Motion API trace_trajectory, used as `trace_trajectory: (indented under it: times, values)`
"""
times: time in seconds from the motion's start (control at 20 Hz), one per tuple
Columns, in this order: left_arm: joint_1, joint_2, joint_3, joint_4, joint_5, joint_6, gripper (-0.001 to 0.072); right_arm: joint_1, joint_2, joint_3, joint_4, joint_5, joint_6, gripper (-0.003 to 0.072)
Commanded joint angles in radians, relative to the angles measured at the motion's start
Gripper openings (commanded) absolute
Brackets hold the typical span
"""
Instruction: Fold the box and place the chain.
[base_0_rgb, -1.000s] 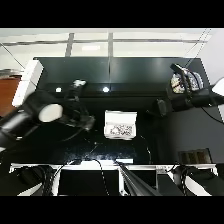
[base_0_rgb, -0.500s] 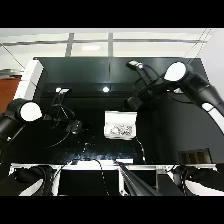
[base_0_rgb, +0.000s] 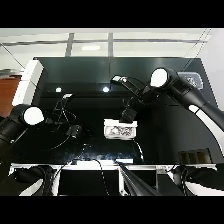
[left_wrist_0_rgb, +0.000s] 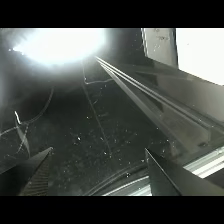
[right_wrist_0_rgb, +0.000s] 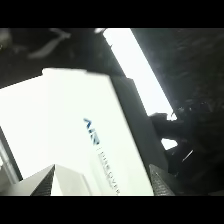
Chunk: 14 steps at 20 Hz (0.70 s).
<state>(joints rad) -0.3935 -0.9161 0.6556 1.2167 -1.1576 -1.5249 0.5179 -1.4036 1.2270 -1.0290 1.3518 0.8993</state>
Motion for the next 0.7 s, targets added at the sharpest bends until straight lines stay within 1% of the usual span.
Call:
trace_trajectory:
  times: [0.0, 0.3, 0.65]
  values:
    - [0.001, 0.0, -0.002, -0.019, 0.032, 0.007, 0.071, 0.034, -0.003, -0.001, -0.002, 0.051, -0.064, 0.0708]
    - [0.001, 0.0, -0.002, -0.032, 0.047, 0.006, 0.071, 0.066, -0.003, -0.001, -0.07, 0.045, -0.07, 0.0709]
    - [0.001, 0.0, -0.002, -0.032, 0.048, 0.003, 0.071, 0.066, -0.006, -0.015, -0.099, 0.056, -0.07, 0.0707]
